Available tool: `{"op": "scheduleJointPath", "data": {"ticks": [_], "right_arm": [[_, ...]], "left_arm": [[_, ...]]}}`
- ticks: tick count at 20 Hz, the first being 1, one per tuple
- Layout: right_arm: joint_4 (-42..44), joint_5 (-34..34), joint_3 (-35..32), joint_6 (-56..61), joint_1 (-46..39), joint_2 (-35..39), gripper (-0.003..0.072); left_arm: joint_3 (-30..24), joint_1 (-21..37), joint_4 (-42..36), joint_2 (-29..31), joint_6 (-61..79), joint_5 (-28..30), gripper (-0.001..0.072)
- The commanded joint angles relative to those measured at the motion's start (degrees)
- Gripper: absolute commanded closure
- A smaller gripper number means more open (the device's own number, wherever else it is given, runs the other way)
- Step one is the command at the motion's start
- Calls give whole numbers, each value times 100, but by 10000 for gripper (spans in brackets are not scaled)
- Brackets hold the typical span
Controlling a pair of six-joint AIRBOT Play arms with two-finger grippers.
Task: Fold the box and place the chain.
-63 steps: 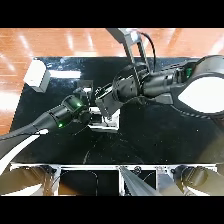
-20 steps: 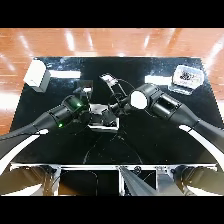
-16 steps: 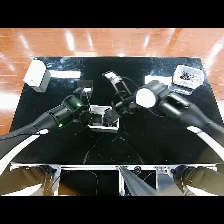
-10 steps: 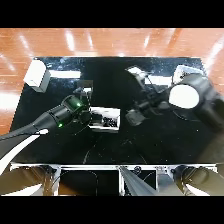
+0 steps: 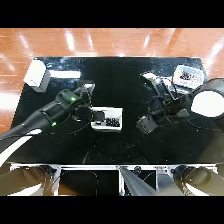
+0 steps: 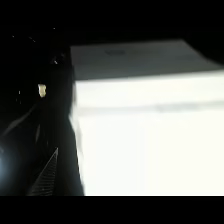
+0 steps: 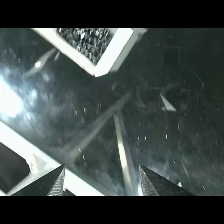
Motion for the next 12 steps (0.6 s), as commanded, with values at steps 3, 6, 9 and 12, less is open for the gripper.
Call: {"op": "scheduleJointPath", "data": {"ticks": [3,6,9,12], "right_arm": [[227,-1521,170,649,-9,-118,131],[267,-1700,763,435,-26,-754,32],[772,-1364,1810,-509,-26,-1786,-7],[730,-675,2935,-914,-199,-2990,-34]], "left_arm": [[-155,463,-616,1182,1963,1652,91],[-898,981,-723,2435,2151,1727,91],[-1816,1731,-1687,3991,2284,1508,91],[-2441,2249,-2201,5108,2291,1357,90]]}}
